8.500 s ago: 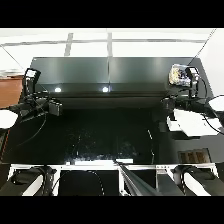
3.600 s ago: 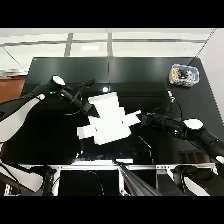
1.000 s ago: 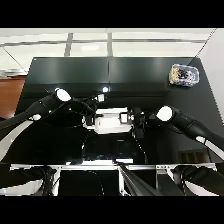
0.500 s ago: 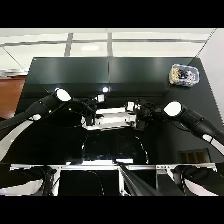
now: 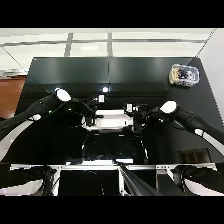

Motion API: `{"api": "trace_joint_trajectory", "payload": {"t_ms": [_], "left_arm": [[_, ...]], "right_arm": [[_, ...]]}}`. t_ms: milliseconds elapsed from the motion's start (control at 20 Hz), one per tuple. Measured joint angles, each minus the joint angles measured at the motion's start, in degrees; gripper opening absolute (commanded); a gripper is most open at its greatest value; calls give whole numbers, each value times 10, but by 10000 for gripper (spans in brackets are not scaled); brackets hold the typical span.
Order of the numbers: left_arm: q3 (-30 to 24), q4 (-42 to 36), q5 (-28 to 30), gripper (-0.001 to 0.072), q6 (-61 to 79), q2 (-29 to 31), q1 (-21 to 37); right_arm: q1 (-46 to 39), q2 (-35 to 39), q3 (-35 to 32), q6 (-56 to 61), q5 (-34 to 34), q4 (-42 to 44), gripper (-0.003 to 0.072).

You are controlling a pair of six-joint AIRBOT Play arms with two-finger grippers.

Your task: Fold the box and place the chain.

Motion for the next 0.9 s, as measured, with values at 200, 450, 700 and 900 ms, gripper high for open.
{"api": "trace_joint_trajectory", "payload": {"t_ms": [200, 450, 700, 900], "left_arm": [[0, 0, -1, 27, 0, 0, 0], [0, 0, 0, 27, -1, 0, 0], [0, 0, 0, 28, -2, 0, 0], [0, 0, 0, 27, -2, 0, 0]], "right_arm": [[0, -23, 0, -46, 7, 6, 714], [2, -38, 1, -59, -4, 9, 714], [8, -42, 1, -45, -19, 0, 714], [16, -43, 1, -30, -30, -14, 714]]}}
